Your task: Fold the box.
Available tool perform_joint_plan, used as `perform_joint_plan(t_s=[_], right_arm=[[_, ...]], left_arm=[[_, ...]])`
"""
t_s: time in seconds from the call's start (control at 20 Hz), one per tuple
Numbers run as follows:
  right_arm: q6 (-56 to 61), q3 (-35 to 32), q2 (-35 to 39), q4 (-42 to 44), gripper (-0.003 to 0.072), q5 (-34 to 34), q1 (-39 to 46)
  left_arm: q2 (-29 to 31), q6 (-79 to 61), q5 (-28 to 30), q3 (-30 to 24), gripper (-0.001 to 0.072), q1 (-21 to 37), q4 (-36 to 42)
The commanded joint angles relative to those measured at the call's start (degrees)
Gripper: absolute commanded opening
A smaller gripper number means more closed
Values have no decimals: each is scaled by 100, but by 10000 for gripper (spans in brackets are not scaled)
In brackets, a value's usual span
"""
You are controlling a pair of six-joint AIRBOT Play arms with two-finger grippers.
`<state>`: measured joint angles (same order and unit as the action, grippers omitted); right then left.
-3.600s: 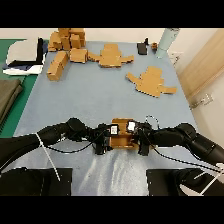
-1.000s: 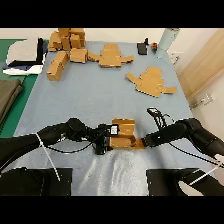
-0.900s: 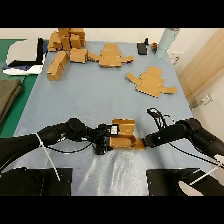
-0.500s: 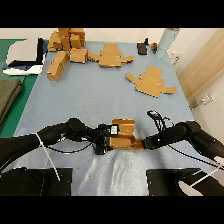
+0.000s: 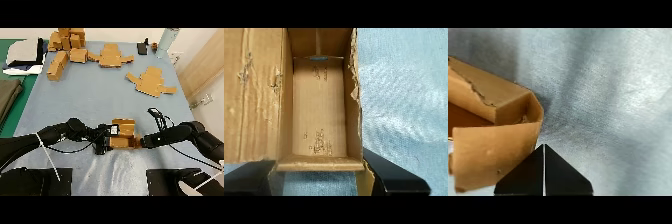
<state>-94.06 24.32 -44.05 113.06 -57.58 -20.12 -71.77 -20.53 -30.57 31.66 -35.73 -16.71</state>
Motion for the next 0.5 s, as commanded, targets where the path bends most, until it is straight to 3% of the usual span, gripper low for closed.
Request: perform_joint_plan(t_s=[0.0, 0.05, 0.1, 0.15, 0.35, 0.4, 0.45], right_arm=[[-4, 190, 22, 146, 5, -96, 0], [-7, 256, 20, 240, 6, -94, 0], [-9, 315, 20, 343, 66, -92, 0], [-9, 380, 20, 452, 205, -94, 0], [-55, 459, -28, 684, 253, -98, -28], [-52, 459, -83, 702, 362, -101, -72], [-50, 459, -168, 765, 392, -96, -155]], left_arm=[[-2, 0, 2, 7, 415, 0, -2], [-2, 0, 2, 7, 415, 0, -2], [-2, 0, 2, 7, 415, 0, -2], [-2, 0, 0, 7, 415, 0, -2], [-2, 0, 2, 7, 415, 0, -2], [-2, 0, 2, 7, 415, 0, -2], [-2, 0, 0, 7, 415, 0, -2]])
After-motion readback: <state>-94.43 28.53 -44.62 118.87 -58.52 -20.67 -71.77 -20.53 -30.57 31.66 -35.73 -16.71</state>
